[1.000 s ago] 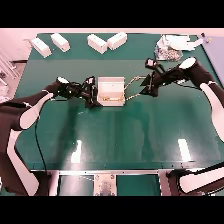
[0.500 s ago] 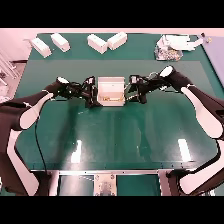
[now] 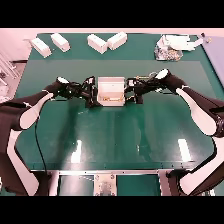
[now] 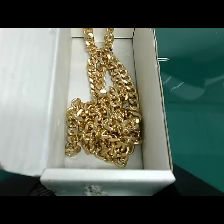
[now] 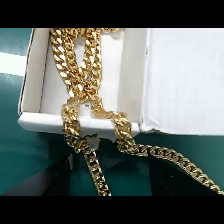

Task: Fold the box and place the chain.

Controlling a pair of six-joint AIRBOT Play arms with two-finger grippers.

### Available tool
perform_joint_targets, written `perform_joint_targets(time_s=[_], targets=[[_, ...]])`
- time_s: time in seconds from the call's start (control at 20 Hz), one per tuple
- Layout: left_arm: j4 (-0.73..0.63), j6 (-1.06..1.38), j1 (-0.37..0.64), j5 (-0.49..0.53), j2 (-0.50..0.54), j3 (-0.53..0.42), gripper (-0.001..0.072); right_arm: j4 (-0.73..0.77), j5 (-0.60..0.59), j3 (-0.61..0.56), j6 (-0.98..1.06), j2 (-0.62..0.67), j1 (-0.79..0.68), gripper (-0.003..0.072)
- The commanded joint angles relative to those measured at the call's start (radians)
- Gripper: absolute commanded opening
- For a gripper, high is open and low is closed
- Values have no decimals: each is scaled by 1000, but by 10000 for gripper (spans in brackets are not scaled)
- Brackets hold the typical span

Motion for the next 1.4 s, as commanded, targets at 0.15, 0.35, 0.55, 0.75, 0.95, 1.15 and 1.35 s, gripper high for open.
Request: perform_joint_targets(time_s=[0.15,0.35,0.55,0.75,0.95,1.15,1.35], targets=[[0,0,0,0,0,1,513,12,-10,2,-10,-20,1,551],[0,0,0,0,0,1,514,39,-10,7,-19,-29,1,551],[0,0,0,0,0,1,513,56,-13,19,-24,-45,2,469],[0,0,0,0,0,1,513,56,-13,19,-24,-47,2,158],[0,0,0,0,0,1,513,56,-62,19,-5,-47,1,13],[0,0,0,0,0,1,513,56,-77,29,72,-43,0,12],[0,0,0,0,0,1,513,57,-76,46,109,-10,-1,12]])
